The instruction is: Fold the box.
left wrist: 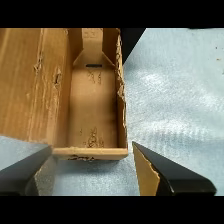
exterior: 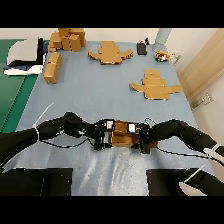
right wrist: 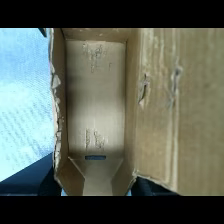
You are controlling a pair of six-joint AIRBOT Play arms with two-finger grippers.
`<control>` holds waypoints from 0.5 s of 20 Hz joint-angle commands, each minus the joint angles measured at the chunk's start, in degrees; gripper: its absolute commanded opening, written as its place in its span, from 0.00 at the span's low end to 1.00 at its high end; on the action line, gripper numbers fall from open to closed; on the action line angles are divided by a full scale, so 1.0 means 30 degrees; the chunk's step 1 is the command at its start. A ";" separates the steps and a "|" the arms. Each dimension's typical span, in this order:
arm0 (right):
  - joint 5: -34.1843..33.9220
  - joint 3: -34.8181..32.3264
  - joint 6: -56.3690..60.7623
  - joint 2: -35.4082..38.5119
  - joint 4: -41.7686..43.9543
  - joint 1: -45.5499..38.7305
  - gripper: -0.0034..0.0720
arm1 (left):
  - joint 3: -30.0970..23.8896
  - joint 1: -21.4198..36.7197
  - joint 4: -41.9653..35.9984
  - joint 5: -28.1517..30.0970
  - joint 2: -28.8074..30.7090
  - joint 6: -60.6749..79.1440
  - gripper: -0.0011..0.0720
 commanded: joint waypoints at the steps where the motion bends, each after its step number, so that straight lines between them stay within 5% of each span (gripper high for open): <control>1: 0.0109 -0.0007 0.0022 0.0000 0.0007 0.0000 0.72 | 0.0015 -0.0233 0.0583 -0.0313 0.0007 -0.0678 0.94; 10: 0.0109 -0.0007 0.0022 0.0000 0.0007 0.0000 0.72 | 0.0058 -0.0342 0.0430 0.0532 0.0029 -0.2091 0.94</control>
